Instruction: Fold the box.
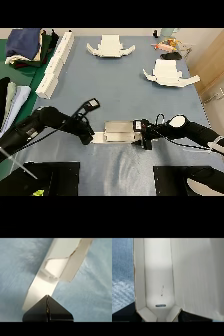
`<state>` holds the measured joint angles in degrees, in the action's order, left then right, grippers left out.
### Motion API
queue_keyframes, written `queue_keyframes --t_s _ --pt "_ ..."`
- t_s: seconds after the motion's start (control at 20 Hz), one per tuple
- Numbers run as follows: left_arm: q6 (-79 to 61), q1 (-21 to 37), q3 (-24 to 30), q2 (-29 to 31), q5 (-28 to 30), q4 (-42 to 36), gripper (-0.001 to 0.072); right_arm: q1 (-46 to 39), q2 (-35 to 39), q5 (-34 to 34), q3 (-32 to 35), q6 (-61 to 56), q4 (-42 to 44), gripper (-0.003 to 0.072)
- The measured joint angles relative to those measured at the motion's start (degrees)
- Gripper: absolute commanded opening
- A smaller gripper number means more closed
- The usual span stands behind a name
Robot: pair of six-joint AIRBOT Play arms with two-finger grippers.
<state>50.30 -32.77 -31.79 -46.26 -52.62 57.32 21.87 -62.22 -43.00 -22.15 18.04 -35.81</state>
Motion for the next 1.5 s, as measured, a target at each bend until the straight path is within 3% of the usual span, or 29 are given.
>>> queue_keyframes --t_s 0.25,0.4,0.55,0.8,1.05,1.25,1.5 --pt "27.45 8.68 0.17 11.89 -4.13 11.63 0.0015 0.02 0.0 0.0 0.0 -0.02 0.0 0.0442" --pt "35.32 13.64 1.7 13.2 -6.49 13.84 0.0015 0.02 0.0 -0.02 0.0 -0.02 0.0 0.0442" --pt "38.07 15.56 4.9 10.86 -6.56 10.19 0.0014 0.02 0.0 0.0 0.0 -0.02 0.0 0.0442" --pt "33.62 14.45 9.97 4.52 -1.86 -2.25 0.0014 0.02 0.0 -0.02 0.0 -0.02 0.0 0.0442" --pt "28.87 8.83 11.3 -1.81 3.61 -11.45 0.0014 0.02 0.0 -0.02 0.0 -0.02 0.0 0.0442" --pt "27.47 4.33 10.71 -3.89 7.08 -14.99 0.0015 0.02 0.0 0.0 0.0 -0.04 0.0 0.0442" --pt "27.23 2.71 7.26 -4.37 7.82 -16.46 0.0017 0.02 0.0 -0.02 0.0 -0.02 0.0 0.0442"
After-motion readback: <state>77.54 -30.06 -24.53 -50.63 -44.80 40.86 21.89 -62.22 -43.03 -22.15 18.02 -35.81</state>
